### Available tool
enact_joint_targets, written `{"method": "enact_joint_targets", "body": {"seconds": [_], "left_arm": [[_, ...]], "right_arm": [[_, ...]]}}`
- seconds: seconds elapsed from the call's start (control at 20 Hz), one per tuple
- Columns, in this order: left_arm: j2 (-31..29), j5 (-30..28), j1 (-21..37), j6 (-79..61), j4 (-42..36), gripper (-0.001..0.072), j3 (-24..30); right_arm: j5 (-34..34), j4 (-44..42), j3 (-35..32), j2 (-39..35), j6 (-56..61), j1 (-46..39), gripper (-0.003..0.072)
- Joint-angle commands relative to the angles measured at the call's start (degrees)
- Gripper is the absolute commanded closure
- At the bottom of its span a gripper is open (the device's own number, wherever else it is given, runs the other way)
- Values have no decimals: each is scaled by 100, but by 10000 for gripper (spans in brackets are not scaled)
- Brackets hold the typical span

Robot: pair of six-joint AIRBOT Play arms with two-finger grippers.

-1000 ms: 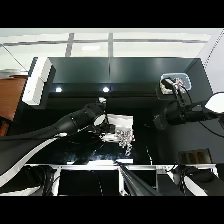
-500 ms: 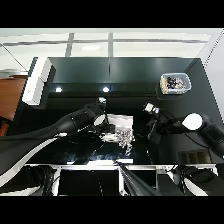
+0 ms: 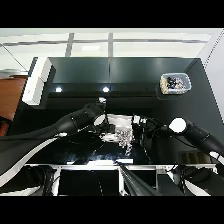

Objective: Fold the box and place the chain.

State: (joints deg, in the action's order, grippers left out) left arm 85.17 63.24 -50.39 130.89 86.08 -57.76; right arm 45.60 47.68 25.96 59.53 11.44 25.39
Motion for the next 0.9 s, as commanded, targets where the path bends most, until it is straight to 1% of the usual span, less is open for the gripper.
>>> {"method": "enact_joint_targets", "body": {"seconds": [0.0,0.55,0.7,0.75,0.8,0.85], "left_arm": [[0,4,4,0,0,676,0],[0,4,4,0,0,676,0],[0,7,2,0,0,676,0],[0,7,2,0,0,676,0],[0,7,2,0,0,676,0],[0,7,2,0,-2,676,0]], "right_arm": [[-63,-162,-15,149,-409,44,-17],[-129,-160,-15,483,-745,46,-16],[-254,-160,-15,509,-745,46,-13],[-249,-162,-15,509,-743,46,108],[-225,-160,-15,509,-745,46,144],[-214,-160,-15,509,-745,46,144]]}}
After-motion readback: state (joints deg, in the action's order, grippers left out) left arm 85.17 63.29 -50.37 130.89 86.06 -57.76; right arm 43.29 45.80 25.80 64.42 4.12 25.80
